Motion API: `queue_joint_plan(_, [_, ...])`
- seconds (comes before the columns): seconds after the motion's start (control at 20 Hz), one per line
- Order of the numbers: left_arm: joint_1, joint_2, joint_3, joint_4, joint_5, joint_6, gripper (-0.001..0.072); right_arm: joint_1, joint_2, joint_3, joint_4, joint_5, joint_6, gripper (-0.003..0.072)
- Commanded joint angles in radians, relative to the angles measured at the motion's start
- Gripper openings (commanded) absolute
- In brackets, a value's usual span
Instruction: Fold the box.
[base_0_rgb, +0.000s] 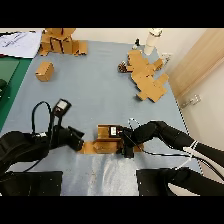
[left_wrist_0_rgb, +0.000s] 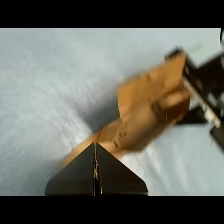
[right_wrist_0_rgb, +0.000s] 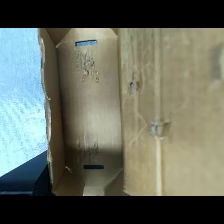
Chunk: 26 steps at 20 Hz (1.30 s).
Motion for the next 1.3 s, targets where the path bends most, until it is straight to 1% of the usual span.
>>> queue_joint_plan(0.0, [0.002,0.028,-0.036,-0.141,0.116,0.418,0.0017,0.0,0.0,0.0,0.0,0.0,0.0,0.034])
queue_joint_plan(0.05, [0.002,0.028,-0.036,-0.143,0.101,0.493,0.0315,0.0,0.0,0.0,0.0,0.0,0.0,0.0339])
queue_joint_plan(0.1, [0.002,0.026,-0.036,-0.142,0.082,0.55,0.0636,0.0,0.0,0.0,0.0,0.0,0.0,0.034])
queue_joint_plan(0.15, [0.002,0.021,-0.036,-0.142,0.076,0.593,0.0656,0.0,0.0,0.0,0.0,0.0,0.0,0.034])
queue_joint_plan(0.25, [0.002,-0.008,-0.036,-0.142,0.087,0.73,0.0656,0.0,0.0,0.0,0.0,0.0,0.0,0.0339])
queue_joint_plan(0.4, [0.002,-0.096,-0.034,-0.153,0.08,0.876,0.0657,0.0,0.0,0.0,0.0,0.0,0.0,0.0339])
queue_joint_plan(0.5, [-0.018,-0.151,-0.027,-0.176,0.044,0.881,0.0659,0.0,0.0,0.0,0.0,0.0,0.0,0.034])
queue_joint_plan(0.55, [-0.042,-0.164,-0.023,-0.176,0.008,0.882,0.0679,0.0,0.0,0.0,0.0,0.0,0.0,0.0339])
queue_joint_plan(0.65, [-0.108,-0.169,-0.02,-0.176,-0.058,0.896,0.0677,0.0,0.0,0.0,0.0,0.0,0.0,0.0339])
queue_joint_plan(0.8, [-0.188,-0.185,-0.02,-0.174,-0.112,0.898,0.0677,0.0,0.0,0.0,0.0,0.0,0.0,0.034])
queue_joint_plan(1.0, [-0.189,-0.24,-0.02,-0.172,-0.153,0.896,0.0677,0.0,0.0,0.0,0.0,0.0,0.0,0.034])
queue_joint_plan(1.25, [-0.189,-0.243,-0.02,-0.15,-0.155,0.88,0.0676,0.0,0.0,0.0,0.0,0.0,0.0,0.0339])
